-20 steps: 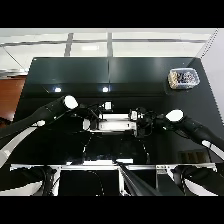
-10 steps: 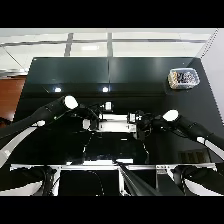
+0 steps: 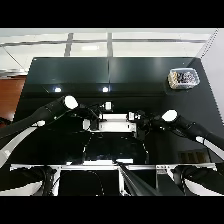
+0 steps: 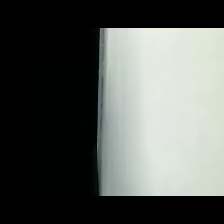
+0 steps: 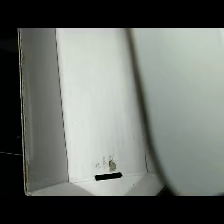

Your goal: Fold the box and place the chain.

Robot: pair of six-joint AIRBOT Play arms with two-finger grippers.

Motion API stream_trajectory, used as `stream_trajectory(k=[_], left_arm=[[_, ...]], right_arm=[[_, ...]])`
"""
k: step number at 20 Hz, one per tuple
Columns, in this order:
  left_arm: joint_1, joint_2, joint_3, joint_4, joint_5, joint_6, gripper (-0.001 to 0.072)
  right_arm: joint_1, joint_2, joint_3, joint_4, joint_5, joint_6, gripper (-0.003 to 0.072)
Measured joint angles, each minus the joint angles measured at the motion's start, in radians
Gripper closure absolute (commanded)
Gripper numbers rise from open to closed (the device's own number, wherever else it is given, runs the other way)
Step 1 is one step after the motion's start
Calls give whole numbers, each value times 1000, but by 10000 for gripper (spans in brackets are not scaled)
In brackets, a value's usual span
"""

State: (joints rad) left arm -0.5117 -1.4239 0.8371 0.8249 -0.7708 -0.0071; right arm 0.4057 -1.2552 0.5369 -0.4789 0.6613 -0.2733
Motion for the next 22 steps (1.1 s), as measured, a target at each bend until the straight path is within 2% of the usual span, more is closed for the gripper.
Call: stream_trajectory(k=[16,18,21,22], left_arm=[[0,0,0,0,0,0,685],[0,0,0,0,0,1,685],[0,0,0,0,-3,1,681],[0,0,0,1,-3,1,627]], right_arm=[[37,-31,30,-103,-9,103,-19],[39,-32,30,-110,-7,105,224],[39,-32,30,-113,-8,106,223],[39,-32,30,-113,-8,106,223]])
